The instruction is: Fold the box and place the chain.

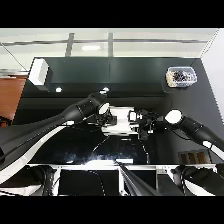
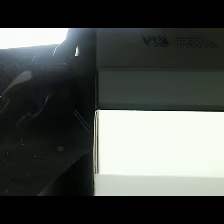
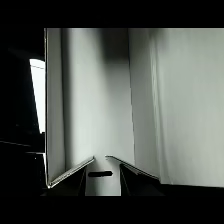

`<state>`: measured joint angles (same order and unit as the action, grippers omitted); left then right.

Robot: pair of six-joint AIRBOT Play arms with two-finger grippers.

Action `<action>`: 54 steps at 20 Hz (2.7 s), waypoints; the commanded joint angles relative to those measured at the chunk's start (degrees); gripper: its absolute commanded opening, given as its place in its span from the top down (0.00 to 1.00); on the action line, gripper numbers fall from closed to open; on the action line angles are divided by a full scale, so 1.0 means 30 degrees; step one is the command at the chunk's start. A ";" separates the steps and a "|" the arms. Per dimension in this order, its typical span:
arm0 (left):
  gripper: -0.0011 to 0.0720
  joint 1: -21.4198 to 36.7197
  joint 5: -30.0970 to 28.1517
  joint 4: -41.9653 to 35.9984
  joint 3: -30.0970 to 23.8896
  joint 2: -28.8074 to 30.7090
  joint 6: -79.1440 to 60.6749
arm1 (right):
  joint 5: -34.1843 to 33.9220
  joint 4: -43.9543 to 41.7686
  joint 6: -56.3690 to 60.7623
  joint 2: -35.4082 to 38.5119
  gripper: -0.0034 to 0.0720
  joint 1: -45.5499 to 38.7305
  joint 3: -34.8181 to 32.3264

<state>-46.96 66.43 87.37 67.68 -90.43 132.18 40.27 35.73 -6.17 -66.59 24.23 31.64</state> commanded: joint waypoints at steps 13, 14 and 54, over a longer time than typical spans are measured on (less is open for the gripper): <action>0.95 0.0007 -0.0131 -0.0087 0.0015 0.0007 0.0015 | -0.0532 -0.1348 0.0080 -0.0597 0.78 0.0255 0.0007; 0.95 0.0007 -0.0131 -0.0087 0.0015 0.0007 0.0015 | -0.0670 -0.1348 0.0313 -0.0597 0.55 0.0255 0.0007; 0.95 0.0015 0.0036 -0.0226 0.0007 0.0007 0.0015 | 0.8531 -0.1894 2.0895 -0.3344 0.94 -0.7803 0.1719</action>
<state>-46.96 66.43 86.67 67.68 -90.43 132.29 63.55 32.80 58.46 -76.18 -0.01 34.68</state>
